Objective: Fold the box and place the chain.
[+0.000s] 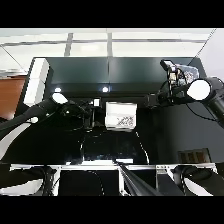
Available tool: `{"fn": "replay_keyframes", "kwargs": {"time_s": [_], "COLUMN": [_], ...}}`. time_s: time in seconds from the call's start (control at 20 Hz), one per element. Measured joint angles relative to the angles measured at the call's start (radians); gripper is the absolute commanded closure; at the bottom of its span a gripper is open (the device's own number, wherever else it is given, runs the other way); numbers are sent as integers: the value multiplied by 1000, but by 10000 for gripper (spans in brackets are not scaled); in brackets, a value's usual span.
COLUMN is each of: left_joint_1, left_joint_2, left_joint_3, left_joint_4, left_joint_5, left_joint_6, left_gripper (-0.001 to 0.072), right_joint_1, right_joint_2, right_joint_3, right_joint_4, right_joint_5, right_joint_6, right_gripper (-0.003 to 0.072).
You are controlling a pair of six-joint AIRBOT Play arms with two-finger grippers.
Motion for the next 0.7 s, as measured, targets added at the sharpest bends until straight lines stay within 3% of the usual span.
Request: {"fn": "replay_keyframes", "kwargs": {"time_s": [0.6, 0.65, 0.7], "left_joint_1": [-51, -60, -68], "left_joint_2": [-42, -46, -48], "left_joint_3": [38, 42, 45], "left_joint_4": [-3, -3, -2], "left_joint_5": [-1, 2, 5], "left_joint_6": [17, 17, 15], "left_gripper": [-2, 27, 110], "right_joint_1": [0, 0, 0], "right_joint_2": [0, 0, 0], "right_joint_3": [0, 0, 0], "right_joint_4": [1, 1, 1], "right_joint_5": [-37, -37, -38], "right_joint_6": [0, 0, 0], "right_gripper": [360, 360, 360]}}
